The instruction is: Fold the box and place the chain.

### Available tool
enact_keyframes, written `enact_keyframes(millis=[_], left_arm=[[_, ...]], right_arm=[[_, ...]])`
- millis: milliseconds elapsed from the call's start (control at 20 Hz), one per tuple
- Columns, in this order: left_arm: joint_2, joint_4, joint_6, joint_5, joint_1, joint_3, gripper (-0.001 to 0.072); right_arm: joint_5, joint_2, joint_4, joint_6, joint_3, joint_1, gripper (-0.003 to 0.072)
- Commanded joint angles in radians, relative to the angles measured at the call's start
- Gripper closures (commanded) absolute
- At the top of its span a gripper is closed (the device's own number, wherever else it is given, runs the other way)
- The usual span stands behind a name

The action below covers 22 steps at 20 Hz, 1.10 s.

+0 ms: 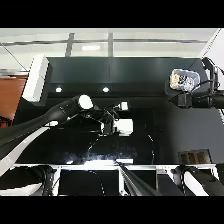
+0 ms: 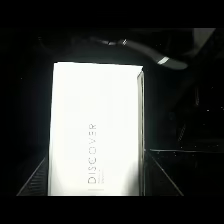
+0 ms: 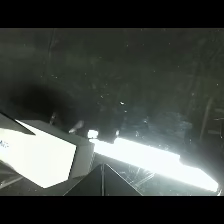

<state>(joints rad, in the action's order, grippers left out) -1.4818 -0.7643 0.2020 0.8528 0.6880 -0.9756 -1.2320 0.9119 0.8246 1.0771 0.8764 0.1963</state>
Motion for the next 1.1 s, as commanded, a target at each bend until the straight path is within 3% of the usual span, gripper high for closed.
enact_keyframes(millis=[0,200,300,500,750,1050], left_arm=[[-0.032,-0.097,0.054,-0.080,0.053,0.000,-0.0004],[-0.034,-0.182,0.109,-0.112,0.095,0.001,0.0020],[-0.014,-0.223,0.196,-0.100,0.092,0.000,0.0383],[0.102,-0.407,0.556,-0.028,-0.018,0.001,0.0399],[0.309,-0.555,0.803,0.201,-0.375,0.019,0.0399],[0.458,-0.571,0.860,0.360,-0.962,0.099,0.0399]], right_arm=[[0.005,0.000,0.000,0.000,0.001,0.001,0.0668],[0.006,0.000,0.000,0.000,0.001,0.001,0.0668],[0.006,0.000,0.000,0.000,0.001,0.001,0.0668],[0.005,0.000,0.000,0.000,0.001,0.001,0.0668],[0.005,0.000,0.000,-0.001,0.001,0.001,0.0668],[0.011,0.000,0.000,-0.016,0.001,0.001,0.0668]])
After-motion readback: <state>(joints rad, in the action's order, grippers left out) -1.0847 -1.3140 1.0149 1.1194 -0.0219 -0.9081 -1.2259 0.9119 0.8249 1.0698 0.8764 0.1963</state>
